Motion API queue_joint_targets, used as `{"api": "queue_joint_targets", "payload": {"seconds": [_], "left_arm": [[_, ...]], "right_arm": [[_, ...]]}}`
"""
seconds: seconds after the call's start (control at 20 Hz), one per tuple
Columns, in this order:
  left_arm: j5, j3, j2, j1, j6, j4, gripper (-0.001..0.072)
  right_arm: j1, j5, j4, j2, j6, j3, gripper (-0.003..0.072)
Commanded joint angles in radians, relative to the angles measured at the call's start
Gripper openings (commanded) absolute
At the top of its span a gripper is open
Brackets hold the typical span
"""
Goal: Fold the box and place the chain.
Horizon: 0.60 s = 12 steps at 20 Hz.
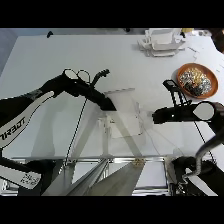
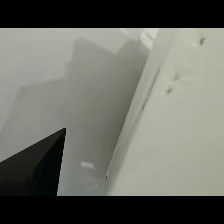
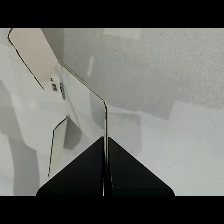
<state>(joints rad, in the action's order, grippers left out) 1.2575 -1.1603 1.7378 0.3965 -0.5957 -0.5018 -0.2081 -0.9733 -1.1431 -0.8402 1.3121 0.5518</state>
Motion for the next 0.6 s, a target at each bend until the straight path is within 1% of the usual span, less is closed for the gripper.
{"api": "queue_joint_targets", "payload": {"seconds": [0.0,0.05,0.1,0.15,0.2,0.25,0.35,0.45,0.5,0.55], "left_arm": [[-0.003,-0.011,0.014,0.019,0.070,0.016,0.0585],[-0.004,-0.011,0.014,0.021,0.073,0.012,0.0416],[-0.005,-0.011,0.014,0.021,0.079,0.012,0.0209],[-0.005,-0.011,0.013,0.021,0.108,0.012,0.0179],[-0.004,-0.011,0.012,0.021,0.145,0.012,0.0057],[-0.001,-0.011,0.011,0.021,0.198,0.011,0.0006],[0.006,-0.011,0.010,0.021,0.290,0.011,0.0006],[0.023,-0.011,0.009,0.027,0.383,0.011,0.0006],[0.018,-0.011,0.006,0.032,0.410,0.006,0.0005],[0.013,-0.011,0.002,0.039,0.444,-0.014,0.0005]], "right_arm": [[-0.001,-0.002,0.000,0.001,0.000,0.000,0.0016],[-0.001,-0.002,0.000,0.001,0.000,0.000,0.0016],[-0.001,-0.004,0.000,0.001,0.000,0.000,0.0016],[-0.001,-0.006,0.000,0.001,0.000,0.000,0.0016],[-0.001,-0.009,0.000,0.001,0.000,0.000,0.0016],[-0.001,-0.012,0.000,0.001,0.000,0.000,0.0016],[-0.001,-0.018,0.007,0.001,0.000,0.000,0.0016],[-0.001,-0.016,0.047,0.001,0.000,0.000,0.0022],[-0.001,-0.011,0.069,0.001,-0.004,0.000,0.0114],[-0.001,-0.006,0.092,0.001,-0.004,0.001,0.0270]]}}
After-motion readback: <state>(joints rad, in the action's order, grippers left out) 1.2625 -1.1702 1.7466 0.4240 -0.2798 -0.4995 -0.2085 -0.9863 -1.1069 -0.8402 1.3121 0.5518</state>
